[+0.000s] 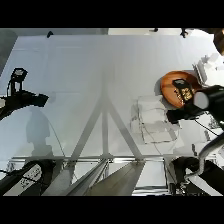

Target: Fold the box and place the chain.

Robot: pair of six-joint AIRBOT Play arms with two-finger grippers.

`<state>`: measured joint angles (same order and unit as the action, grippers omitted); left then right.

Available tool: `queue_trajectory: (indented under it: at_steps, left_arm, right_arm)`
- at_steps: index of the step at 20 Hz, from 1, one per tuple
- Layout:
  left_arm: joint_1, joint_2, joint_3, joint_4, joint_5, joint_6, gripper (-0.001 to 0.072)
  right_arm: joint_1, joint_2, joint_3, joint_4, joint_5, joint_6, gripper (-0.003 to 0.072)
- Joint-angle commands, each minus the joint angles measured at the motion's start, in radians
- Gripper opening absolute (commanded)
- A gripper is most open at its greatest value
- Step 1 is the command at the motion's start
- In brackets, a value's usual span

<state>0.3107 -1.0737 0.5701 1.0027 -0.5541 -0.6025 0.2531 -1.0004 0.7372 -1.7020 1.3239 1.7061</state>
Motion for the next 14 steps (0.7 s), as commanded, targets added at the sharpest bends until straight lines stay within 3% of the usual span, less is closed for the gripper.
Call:
queue_trajectory:
  at_steps: [1,5,9,14]
  left_arm:
    - [-0.001,0.001,0.000,0.000,0.000,0.000,0.0693]
    - [-0.001,0.001,0.000,0.000,0.000,0.000,0.0693]
    - [0.000,0.001,0.000,0.000,0.000,0.000,0.0693]
    - [0.000,0.001,0.000,0.000,0.000,0.000,0.0693]
  right_arm:
    - [0.051,-0.116,-0.001,-0.087,-0.036,0.116,0.0572]
    - [0.051,-0.143,-0.001,-0.176,-0.034,0.183,0.0571]
    - [0.046,-0.147,-0.001,-0.232,-0.017,0.183,0.0397]
    - [0.013,-0.206,-0.001,-0.229,0.053,0.183,0.0389]
